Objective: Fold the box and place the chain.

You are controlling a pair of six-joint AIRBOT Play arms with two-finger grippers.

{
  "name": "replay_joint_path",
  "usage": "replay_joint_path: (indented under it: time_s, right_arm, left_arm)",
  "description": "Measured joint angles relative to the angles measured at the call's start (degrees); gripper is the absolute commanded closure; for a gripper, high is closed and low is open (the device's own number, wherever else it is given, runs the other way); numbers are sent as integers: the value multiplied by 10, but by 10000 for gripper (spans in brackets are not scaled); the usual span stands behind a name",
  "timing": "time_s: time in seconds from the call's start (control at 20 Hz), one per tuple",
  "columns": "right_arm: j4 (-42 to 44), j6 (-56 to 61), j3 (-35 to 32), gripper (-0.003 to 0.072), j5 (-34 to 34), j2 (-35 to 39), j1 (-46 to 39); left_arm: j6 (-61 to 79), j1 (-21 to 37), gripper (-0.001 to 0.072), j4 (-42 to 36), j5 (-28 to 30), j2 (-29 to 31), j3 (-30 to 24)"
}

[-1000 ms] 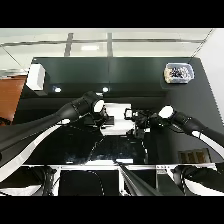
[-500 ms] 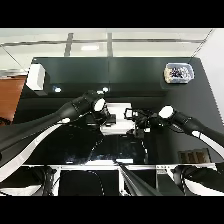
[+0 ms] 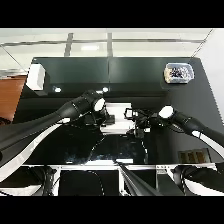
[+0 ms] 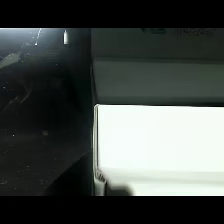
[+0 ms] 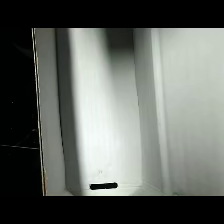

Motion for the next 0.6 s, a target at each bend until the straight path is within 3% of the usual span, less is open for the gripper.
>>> replay_joint_path:
  time_s: [0.35, 0.4, 0.45, 0.6]
  right_arm:
    - [1, -1, 0, 552, 1, 0, 0]
    - [2, -1, 0, 288, 1, 0, 0]
    - [2, 2, 0, -34, 1, 0, 0]
    - [0, 33, 1, -34, 0, 5, 0]
  left_arm:
    - [0, 0, 686, -2, -5, 0, 0]
    - [0, 0, 686, -2, -6, 0, 0]
    - [0, 0, 686, -2, -7, 0, 0]
    - [-1, 0, 686, -5, -9, 0, 0]
